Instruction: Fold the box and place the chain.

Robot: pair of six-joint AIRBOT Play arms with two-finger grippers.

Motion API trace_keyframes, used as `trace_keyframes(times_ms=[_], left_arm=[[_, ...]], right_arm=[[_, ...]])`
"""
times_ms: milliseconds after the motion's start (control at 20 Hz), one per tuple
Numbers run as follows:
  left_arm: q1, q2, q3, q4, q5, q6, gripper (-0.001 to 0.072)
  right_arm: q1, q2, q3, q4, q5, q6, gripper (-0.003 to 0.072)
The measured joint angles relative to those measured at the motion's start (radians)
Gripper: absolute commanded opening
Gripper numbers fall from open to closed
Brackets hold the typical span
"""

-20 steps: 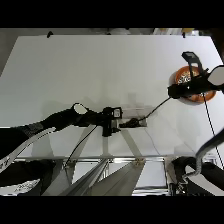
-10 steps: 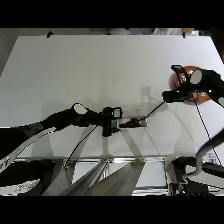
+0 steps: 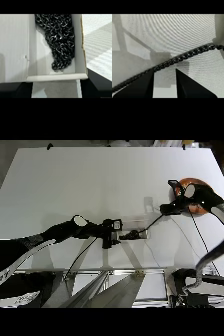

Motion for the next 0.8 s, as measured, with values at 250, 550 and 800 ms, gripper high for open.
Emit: trace_keyframes(times_ms=[250, 550, 800], left_arm=[[0.0, 0.0, 0.0, 0.0, 0.0, 0.0, 0.0372], [0.0, 0.0, 0.0, 0.0, 0.0, 0.0, 0.0372], [0.0, 0.0, 0.0, 0.0, 0.0, 0.0, 0.0372]], right_arm=[[0.0, -0.011, 0.0, 0.008, 0.008, 0.0, 0.0059], [0.021, -0.002, -0.002, -0.002, 0.057, -0.004, 0.0017], [0.056, 0.088, -0.002, 0.0, 0.128, -0.008, 0.0017]])
